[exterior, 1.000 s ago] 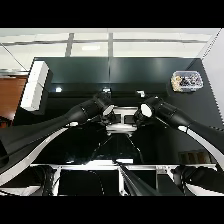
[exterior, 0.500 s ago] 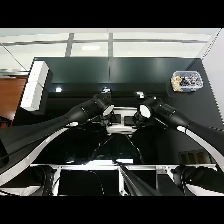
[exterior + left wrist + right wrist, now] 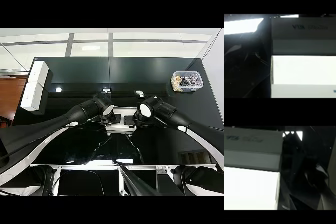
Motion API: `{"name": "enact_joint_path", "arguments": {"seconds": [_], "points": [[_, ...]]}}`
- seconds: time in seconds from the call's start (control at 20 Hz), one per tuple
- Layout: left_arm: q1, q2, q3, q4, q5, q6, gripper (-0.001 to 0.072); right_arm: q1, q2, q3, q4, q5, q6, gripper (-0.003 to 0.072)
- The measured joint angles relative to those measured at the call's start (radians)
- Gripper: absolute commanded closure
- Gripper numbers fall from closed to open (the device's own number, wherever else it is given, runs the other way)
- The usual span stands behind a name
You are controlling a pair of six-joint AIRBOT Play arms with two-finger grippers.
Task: Fold the box and place the chain.
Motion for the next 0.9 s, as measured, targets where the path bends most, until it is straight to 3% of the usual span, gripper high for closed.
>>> {"name": "enact_joint_path", "arguments": {"seconds": [0.4, 0.55, 0.65, 0.7, 0.75, 0.9], "points": [[0.0, 0.0, 0.0, 0.0, 0.001, -0.002, 0.0683, -0.114, 0.155, 0.126, -0.032, 0.151, -0.164, 0.0298], [0.0, 0.0, 0.0, 0.0, 0.001, -0.002, 0.0683, -0.229, 0.227, 0.137, -0.204, 0.146, -0.202, 0.0317], [0.0, 0.0, 0.0, 0.0, 0.002, -0.002, 0.0683, -0.338, 0.243, 0.129, -0.353, 0.075, -0.214, 0.0305], [0.0, 0.0, 0.0, 0.0, 0.002, -0.002, 0.0683, -0.393, 0.243, 0.121, -0.395, 0.023, -0.217, 0.0101], [0.0, 0.0, 0.0, 0.0, 0.002, -0.002, 0.0683, -0.454, 0.235, 0.111, -0.422, -0.04, -0.216, -0.0034], [0.0, 0.0, 0.0, 0.0, 0.003, -0.002, 0.0683, -0.613, 0.158, 0.101, -0.418, -0.217, -0.213, -0.0034]]}}
